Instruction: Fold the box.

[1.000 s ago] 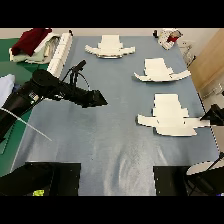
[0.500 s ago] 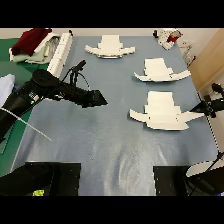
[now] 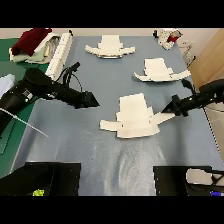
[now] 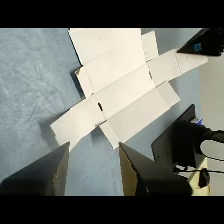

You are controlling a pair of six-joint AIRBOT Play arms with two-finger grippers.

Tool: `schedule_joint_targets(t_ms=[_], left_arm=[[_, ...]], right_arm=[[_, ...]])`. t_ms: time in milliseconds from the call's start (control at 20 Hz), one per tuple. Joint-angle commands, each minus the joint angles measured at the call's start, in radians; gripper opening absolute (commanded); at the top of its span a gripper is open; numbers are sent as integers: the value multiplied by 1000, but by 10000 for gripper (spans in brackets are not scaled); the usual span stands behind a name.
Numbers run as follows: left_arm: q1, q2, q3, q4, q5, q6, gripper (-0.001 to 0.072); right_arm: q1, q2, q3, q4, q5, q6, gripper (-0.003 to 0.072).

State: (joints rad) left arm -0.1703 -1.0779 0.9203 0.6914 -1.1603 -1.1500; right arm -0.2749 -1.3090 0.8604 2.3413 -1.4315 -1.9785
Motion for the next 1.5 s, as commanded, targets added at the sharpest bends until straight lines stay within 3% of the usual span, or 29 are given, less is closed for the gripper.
schedule_joint_targets(t_ms=[0,50,100,200,300,550,850,1050,1100,1300,1450], left_arm=[[60,24,-11,7,-128,33,468],[57,49,-32,8,-134,36,467],[51,79,-66,8,-126,41,368],[51,138,-142,6,-94,55,340],[51,176,-203,6,-70,55,341],[51,181,-227,4,-81,58,341],[51,181,-227,4,-80,58,341],[51,181,-227,4,-69,62,341],[51,181,-227,4,-54,61,341],[51,181,-227,2,-31,71,341],[77,157,-218,11,-1,84,342]], right_arm=[[148,208,-239,4,177,63,2],[182,258,-293,4,234,76,2],[212,299,-338,2,292,95,2],[255,338,-392,-20,367,149,22],[257,330,-393,-52,358,188,312],[256,331,-386,-198,246,321,302],[256,331,-387,-113,194,301,297],[259,331,-387,-7,208,199,94],[260,331,-387,6,226,157,3],[365,341,-388,19,312,-43,3],[485,443,-447,19,414,-71,3]])
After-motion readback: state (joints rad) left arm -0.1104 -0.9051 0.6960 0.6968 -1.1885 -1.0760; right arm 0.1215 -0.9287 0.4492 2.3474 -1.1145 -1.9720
